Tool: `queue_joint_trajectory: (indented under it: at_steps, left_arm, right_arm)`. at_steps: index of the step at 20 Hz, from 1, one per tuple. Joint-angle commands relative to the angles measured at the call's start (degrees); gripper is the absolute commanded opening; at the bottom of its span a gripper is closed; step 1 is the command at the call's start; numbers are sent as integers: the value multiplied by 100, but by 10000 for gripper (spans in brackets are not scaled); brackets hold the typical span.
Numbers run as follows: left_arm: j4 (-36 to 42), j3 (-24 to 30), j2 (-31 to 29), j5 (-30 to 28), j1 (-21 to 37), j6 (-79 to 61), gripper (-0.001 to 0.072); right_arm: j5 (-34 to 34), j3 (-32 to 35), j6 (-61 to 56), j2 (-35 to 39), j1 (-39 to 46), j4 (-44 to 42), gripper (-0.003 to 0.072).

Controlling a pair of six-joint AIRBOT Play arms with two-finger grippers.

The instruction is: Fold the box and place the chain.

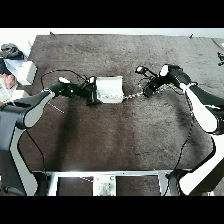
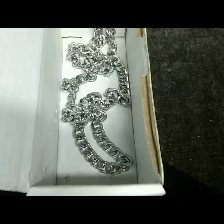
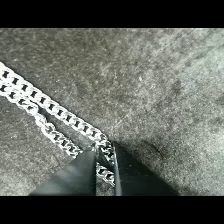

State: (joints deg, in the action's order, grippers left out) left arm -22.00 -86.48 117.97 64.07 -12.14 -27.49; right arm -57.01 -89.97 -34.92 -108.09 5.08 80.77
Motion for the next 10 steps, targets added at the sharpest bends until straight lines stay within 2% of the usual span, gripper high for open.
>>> queue_joint_trajectory:
  at_steps: [1,4,8,10]
  left_arm:
    - [-2,0,-2,-2,0,0,235]
    - [-2,0,-2,-2,0,2,235]
    - [-2,-2,-2,-2,0,2,235]
    - [-2,-2,-2,-2,0,2,235]
  right_arm:
    - [-46,-4,195,50,-2,7,-22]
    - [-83,-4,199,452,-2,-289,-23]
    - [-345,-4,433,1462,-20,-1432,-23]
    - [-306,-4,433,1987,-164,-1652,-23]
